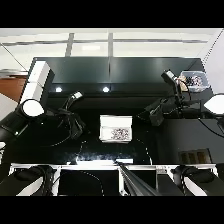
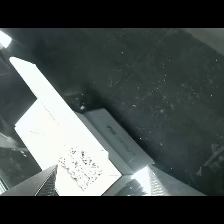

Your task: Fold the box and place the chain.

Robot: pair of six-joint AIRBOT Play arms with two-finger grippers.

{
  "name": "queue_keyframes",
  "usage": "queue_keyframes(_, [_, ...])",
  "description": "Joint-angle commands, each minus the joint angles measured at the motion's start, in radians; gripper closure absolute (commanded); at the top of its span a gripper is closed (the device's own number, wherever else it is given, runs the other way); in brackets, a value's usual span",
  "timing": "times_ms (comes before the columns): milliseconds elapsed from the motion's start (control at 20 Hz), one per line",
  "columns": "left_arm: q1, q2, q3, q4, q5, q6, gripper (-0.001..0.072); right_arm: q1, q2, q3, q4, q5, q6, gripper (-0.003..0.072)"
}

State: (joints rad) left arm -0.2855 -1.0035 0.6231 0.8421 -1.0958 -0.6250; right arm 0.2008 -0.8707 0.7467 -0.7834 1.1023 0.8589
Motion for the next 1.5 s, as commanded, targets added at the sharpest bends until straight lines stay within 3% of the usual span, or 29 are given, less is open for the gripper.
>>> queue_keyframes(0, [0.058,0.003,-0.122,-0.263,0.104,0.722,0.0006,0.0,0.001,0.001,-0.007,-0.007,0.021,0.0056])
queue_keyframes(200, [0.007,-0.06,-0.134,-0.279,0.155,0.895,0.0006,0.0,0.0,0.0,-0.027,-0.007,0.025,0.0056])
queue_keyframes(350, [-0.02,-0.133,-0.133,-0.365,0.149,1.03,0.0006,0.0,0.0,0.0,-0.04,-0.01,0.025,0.0055])
queue_keyframes(650, [-0.032,-0.207,-0.128,-0.396,0.14,1.01,0.0006,0.0,0.0,0.0,-0.041,-0.025,0.025,0.0056])
queue_keyframes(1450, [-0.124,-0.215,-0.116,-0.356,0.218,0.931,0.0007,0.0,0.0,0.0,-0.041,-0.034,0.025,0.0055])
